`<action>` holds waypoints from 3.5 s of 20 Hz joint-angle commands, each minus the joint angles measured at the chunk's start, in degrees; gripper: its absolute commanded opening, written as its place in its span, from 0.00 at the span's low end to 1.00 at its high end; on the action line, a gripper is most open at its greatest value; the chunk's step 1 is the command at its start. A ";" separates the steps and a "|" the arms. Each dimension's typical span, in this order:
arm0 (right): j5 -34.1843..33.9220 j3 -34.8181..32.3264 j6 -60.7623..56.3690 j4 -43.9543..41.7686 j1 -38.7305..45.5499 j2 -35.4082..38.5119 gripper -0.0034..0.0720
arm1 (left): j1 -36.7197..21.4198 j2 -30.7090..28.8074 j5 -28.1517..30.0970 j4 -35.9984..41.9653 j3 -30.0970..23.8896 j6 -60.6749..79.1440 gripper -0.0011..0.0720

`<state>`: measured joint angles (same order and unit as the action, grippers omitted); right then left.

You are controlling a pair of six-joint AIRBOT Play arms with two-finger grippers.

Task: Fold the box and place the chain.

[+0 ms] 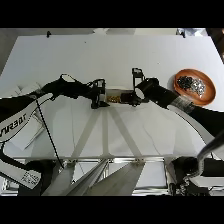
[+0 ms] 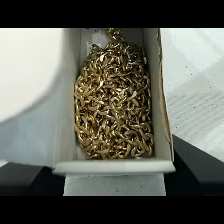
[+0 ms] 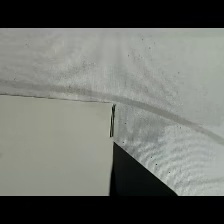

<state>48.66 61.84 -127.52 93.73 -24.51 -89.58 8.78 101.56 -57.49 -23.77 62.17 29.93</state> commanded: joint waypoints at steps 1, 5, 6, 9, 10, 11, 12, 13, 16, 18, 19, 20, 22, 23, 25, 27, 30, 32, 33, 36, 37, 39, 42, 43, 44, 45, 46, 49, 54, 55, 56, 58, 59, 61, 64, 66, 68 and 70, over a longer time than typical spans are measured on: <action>-0.68 -0.07 -0.17 0.50 -0.07 -0.48 0.08 | 0.02 0.02 0.24 -0.11 0.04 0.20 0.72; -0.52 -0.07 0.63 1.51 -0.04 2.67 0.67 | 0.00 0.02 0.24 -0.09 0.04 0.20 0.72; -0.02 -0.07 0.61 2.45 -0.07 4.17 0.67 | 0.00 0.02 0.24 -0.11 0.04 0.20 0.72; 4.52 -0.07 2.82 3.10 -0.07 9.94 0.67 | 0.00 0.02 0.24 -0.11 0.04 0.20 0.72; 6.05 -0.07 4.28 3.10 -0.04 11.91 0.67 | 0.00 0.02 0.26 -0.11 0.04 0.20 0.72; 7.69 -0.07 6.91 3.06 -0.04 14.25 0.67 | 0.00 0.02 0.24 -0.11 0.04 0.20 0.72; 9.20 -0.07 10.21 2.91 -0.07 16.68 0.67 | 0.00 0.02 0.26 -0.09 0.04 0.20 0.72; 10.05 -0.07 14.32 2.82 -0.07 19.45 0.67 | 0.00 0.02 0.24 -0.11 0.04 0.20 0.72; 5.31 -0.04 25.40 2.82 0.22 25.94 0.67 | 0.00 0.02 0.26 -0.11 0.04 0.20 0.72; -0.48 0.07 26.27 -2.16 3.69 25.27 0.64 | 0.00 0.02 0.26 -0.11 0.04 0.22 0.72; -2.54 0.09 27.93 -6.99 6.21 23.41 0.64 | 0.00 0.02 0.24 -0.11 0.04 0.20 0.72; -3.85 0.44 31.58 -13.16 8.81 20.52 0.64 | 0.00 0.02 0.26 -0.11 0.04 0.20 0.72; -2.16 4.04 41.18 -25.24 12.31 12.55 0.64 | 0.00 0.02 0.24 -0.11 0.04 0.20 0.72; -0.59 6.88 45.35 -29.57 13.20 8.50 0.64 | 0.00 0.02 0.26 -0.11 0.04 0.20 0.72; 3.17 12.74 53.88 -33.46 13.25 1.55 0.64 | 0.00 0.02 0.26 -0.11 0.04 0.20 0.72; 7.45 15.76 66.45 -33.83 11.78 -1.60 0.57 | 0.00 0.02 0.24 -0.11 0.04 0.20 0.72; 12.26 15.76 88.70 -32.20 8.92 -1.53 0.57 | 0.00 0.02 0.24 -0.11 0.04 0.20 0.72; 11.72 15.76 93.18 -28.85 7.23 -1.44 0.57 | 0.00 0.02 0.24 -0.11 0.04 0.20 0.72; 11.56 15.76 93.61 -28.15 6.62 -1.36 0.57 | 0.00 0.02 0.24 -0.11 0.04 0.22 0.72; 11.67 15.74 97.15 -27.91 5.03 -0.48 0.60 | 0.00 0.02 0.26 -0.11 0.04 0.20 0.72; 11.58 15.74 98.86 -27.78 4.48 0.13 0.60 | 0.00 0.02 0.24 -0.11 0.04 0.20 0.72; 10.60 15.69 100.85 -27.78 3.67 1.46 0.60 | 0.00 0.02 0.24 -0.11 0.04 0.20 0.72; 10.40 15.21 100.85 -27.87 3.50 1.84 0.60 | 0.00 0.02 0.24 -0.11 0.04 0.20 0.72; 10.45 14.51 100.87 -27.87 3.32 1.84 0.60 | 0.00 0.02 0.24 -0.11 0.04 0.20 0.72; 9.99 13.55 100.98 -27.69 3.04 1.84 0.60 | 0.00 0.02 0.24 -0.09 0.04 0.20 0.72; 8.46 12.31 101.44 -27.26 2.84 1.84 0.59 | 0.00 0.02 0.24 -0.09 0.04 0.20 0.72; 6.88 11.19 101.50 -25.92 2.78 1.84 0.59 | 0.00 0.02 0.24 -0.09 0.04 0.20 0.72; 4.07 9.03 100.80 -21.51 2.43 1.84 0.57 | 0.00 0.02 0.26 -0.11 0.04 0.20 0.72; 4.07 8.92 100.74 -21.53 2.43 1.97 0.30 | 0.00 0.02 0.24 -0.11 0.04 0.20 0.72; 4.02 8.92 100.74 -21.55 2.43 2.16 0.30 | 0.00 0.02 0.26 -0.11 0.04 0.22 0.72; 4.02 8.92 100.76 -21.53 2.43 2.47 0.30 | 0.00 0.02 0.24 -0.11 0.04 0.20 0.72; 3.69 8.92 100.78 -21.51 2.45 3.02 0.30 | 0.00 0.02 0.24 -0.11 0.04 0.20 0.72; 3.65 8.92 100.74 -21.53 2.43 3.08 0.30 | 0.00 0.02 0.26 -0.11 0.04 0.22 0.72; 2.51 8.44 100.39 -21.55 2.43 3.06 0.30 | 0.00 0.02 0.26 -0.11 0.04 0.20 0.72; 2.19 8.20 100.39 -21.81 2.43 3.17 0.30 | 0.00 0.02 0.24 -0.11 0.04 0.20 0.72; 1.44 8.22 100.37 -21.81 2.43 3.17 0.27 | 0.00 0.02 0.26 -0.11 0.04 0.20 0.72; 0.31 8.22 100.37 -21.99 2.43 3.21 0.26 | 0.00 0.02 0.26 -0.11 0.04 0.20 0.72; 0.13 8.20 100.37 -22.12 2.43 3.19 0.25 | 0.00 0.02 0.24 -0.11 0.04 0.20 0.72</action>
<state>49.12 70.08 -27.14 72.55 -22.02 -86.43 8.82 101.60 -58.02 -24.10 62.19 30.26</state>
